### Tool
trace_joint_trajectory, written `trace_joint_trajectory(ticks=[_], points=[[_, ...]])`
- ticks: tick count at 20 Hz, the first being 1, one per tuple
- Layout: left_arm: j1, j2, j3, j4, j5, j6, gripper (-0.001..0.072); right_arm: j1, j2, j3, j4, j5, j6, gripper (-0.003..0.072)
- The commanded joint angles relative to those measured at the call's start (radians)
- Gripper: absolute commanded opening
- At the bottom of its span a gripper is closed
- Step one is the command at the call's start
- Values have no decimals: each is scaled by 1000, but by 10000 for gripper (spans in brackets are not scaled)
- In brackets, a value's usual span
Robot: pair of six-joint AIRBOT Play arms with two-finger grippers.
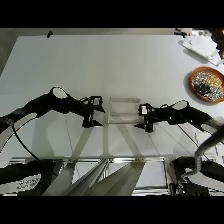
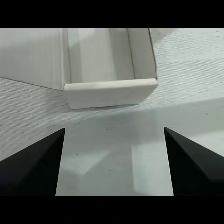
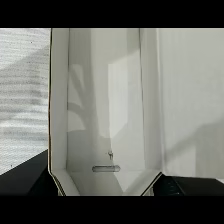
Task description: Fold the box and place the chain.
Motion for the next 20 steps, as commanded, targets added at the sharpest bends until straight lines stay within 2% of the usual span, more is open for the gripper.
trace_joint_trajectory(ticks=[1, 7, 20], points=[[-17, -22, 4, -20, 71, -10, 716, 0, 0, 1, 0, 1, 0, 465], [-72, -26, 4, -51, 96, -26, 717, 0, 0, 1, 0, 0, 0, 465], [-102, -37, 4, -83, 108, -61, 717, 0, 0, 1, 0, 0, 0, 465]])
